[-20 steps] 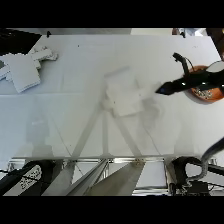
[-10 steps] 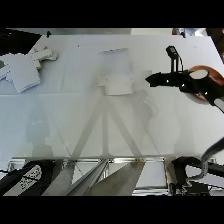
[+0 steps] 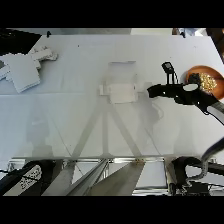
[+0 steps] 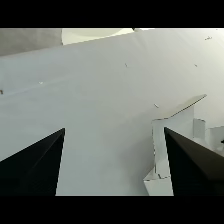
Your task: Fold the box and place the chain.
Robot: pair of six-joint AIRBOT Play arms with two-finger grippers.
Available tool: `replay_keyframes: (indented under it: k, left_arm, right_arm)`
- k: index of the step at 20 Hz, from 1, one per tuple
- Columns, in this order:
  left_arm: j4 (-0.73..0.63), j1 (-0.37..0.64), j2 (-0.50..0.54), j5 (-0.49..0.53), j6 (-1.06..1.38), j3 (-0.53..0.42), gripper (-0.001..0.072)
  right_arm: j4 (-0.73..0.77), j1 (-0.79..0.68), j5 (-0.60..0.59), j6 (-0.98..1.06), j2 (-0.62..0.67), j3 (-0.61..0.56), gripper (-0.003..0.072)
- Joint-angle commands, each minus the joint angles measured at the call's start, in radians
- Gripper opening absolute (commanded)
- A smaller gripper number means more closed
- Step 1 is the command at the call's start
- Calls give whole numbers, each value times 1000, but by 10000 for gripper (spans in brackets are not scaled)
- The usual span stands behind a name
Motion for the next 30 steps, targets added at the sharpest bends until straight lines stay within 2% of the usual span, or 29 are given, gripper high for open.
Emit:
replay_keyframes:
  k: [1,20,21,22,23,24,27,29,30]
  left_arm:
    - [0,0,0,0,0,1,708]
    - [-24,-1,0,-12,-16,1,706]
    - [-23,-1,0,-20,-48,1,693]
    - [-22,-1,0,-42,-77,1,574]
    - [-19,-1,0,-72,-87,1,405]
    - [-18,0,-1,-116,-89,1,299]
    - [-11,-23,-23,-166,-88,1,290]
    - [-11,-79,-71,-171,-52,2,363]
    - [-10,-118,-111,-173,-31,6,363]
  right_arm:
    - [4,1,-5,-8,-2,-6,7]
    - [-4,1,1,-8,-2,-6,7]
    - [-4,1,1,-8,-2,-6,7]
    - [-4,1,1,-8,-2,-6,7]
    - [-4,1,1,-8,-2,-6,7]
    - [-4,1,1,-8,-2,-6,7]
    - [-5,1,1,-8,-2,-6,7]
    - [-4,1,1,-8,-2,-6,7]
    - [-5,1,1,-8,-2,-6,7]
